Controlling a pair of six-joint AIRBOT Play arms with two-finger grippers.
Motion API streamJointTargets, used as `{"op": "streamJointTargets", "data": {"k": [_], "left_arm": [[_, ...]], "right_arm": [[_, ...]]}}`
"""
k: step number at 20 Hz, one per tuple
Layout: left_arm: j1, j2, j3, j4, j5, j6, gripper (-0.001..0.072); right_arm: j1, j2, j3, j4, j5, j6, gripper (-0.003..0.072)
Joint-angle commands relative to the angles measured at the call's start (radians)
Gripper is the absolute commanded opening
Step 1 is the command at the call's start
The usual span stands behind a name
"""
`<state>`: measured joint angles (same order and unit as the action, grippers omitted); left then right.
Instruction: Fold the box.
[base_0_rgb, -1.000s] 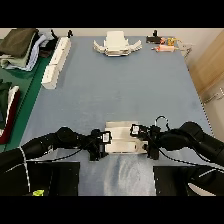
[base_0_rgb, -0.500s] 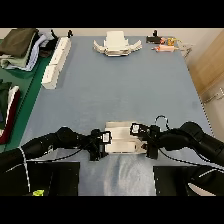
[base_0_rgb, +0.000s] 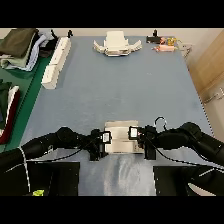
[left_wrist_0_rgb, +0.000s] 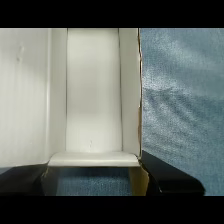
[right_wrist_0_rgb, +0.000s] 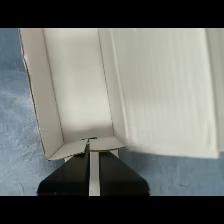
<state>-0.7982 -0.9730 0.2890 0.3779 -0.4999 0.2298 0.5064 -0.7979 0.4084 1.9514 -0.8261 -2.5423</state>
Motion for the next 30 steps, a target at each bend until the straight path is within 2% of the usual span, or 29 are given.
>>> {"op": "streamJointTargets", "data": {"k": [1, 6, 7, 8, 9, 13, 15, 16, 17, 18, 19, 21, 24, 26, 27, 28, 30], "left_arm": [[0.0, 0.0, 0.001, 0.0, 0.0, 0.002, 0.0519], [0.0, 0.0, 0.001, 0.0, 0.0, 0.002, 0.0519], [0.0, 0.0, 0.001, 0.0, 0.0, 0.002, 0.0519], [0.0, 0.0, 0.001, 0.0, 0.0, 0.002, 0.0519], [0.0, 0.0, 0.001, 0.0, 0.0, 0.002, 0.052], [0.0, 0.0, 0.001, 0.0, 0.0, 0.002, 0.0519], [0.0, 0.0, 0.001, 0.0, 0.0, 0.002, 0.052], [0.0, 0.0, 0.001, 0.0, 0.0, 0.002, 0.0519], [0.0, 0.0, 0.001, 0.0, 0.0, 0.002, 0.052], [0.0, 0.0, 0.001, 0.0, 0.0, 0.002, 0.0519], [0.0, 0.0, 0.001, 0.0, 0.0, 0.002, 0.0519], [0.0, 0.0, 0.001, 0.0, 0.0, 0.002, 0.0519], [0.0, 0.0, 0.001, 0.0, 0.0, 0.002, 0.0519], [0.0, 0.0, 0.001, 0.0, 0.0, 0.002, 0.0519], [0.0, 0.0, 0.001, 0.0, 0.0, 0.002, 0.0519], [0.0, 0.0, 0.001, 0.0, 0.0, 0.002, 0.0519], [0.0, 0.0, 0.001, 0.0, 0.0, 0.002, 0.052]], "right_arm": [[0.001, -0.019, 0.0, 0.083, 0.028, -0.06, 0.008], [0.001, -0.044, 0.0, 0.121, 0.04, -0.07, 0.0111], [0.001, -0.046, 0.0, 0.126, 0.041, -0.07, 0.0221], [0.001, -0.048, 0.0, 0.135, 0.045, -0.07, 0.0475], [0.001, -0.05, 0.0, 0.138, 0.051, -0.07, 0.0529], [0.001, -0.05, 0.0, 0.135, 0.059, -0.069, 0.0528], [0.0, -0.046, 0.0, 0.13, 0.046, -0.065, 0.05], [0.0, -0.039, 0.0, 0.119, 0.027, -0.039, 0.0442], [0.0, -0.03, 0.003, 0.095, 0.0, 0.006, 0.0209], [0.0, -0.02, 0.009, 0.046, -0.029, 0.089, 0.0048], [0.0, -0.011, 0.019, -0.026, -0.053, 0.206, 0.0001], [-0.002, 0.003, 0.067, -0.221, -0.15, 0.494, 0.0001], [-0.002, 0.035, 0.173, -0.639, -0.374, 1.07, 0.0001], [-0.016, 0.06, 0.22, -0.861, -0.536, 1.365, 0.0001], [-0.045, 0.067, 0.226, -0.893, -0.593, 1.448, 0.0], [-0.084, 0.068, 0.221, -0.857, -0.614, 1.492, 0.0001], [-0.181, 0.055, 0.186, -0.668, -0.563, 1.498, 0.0001]]}}
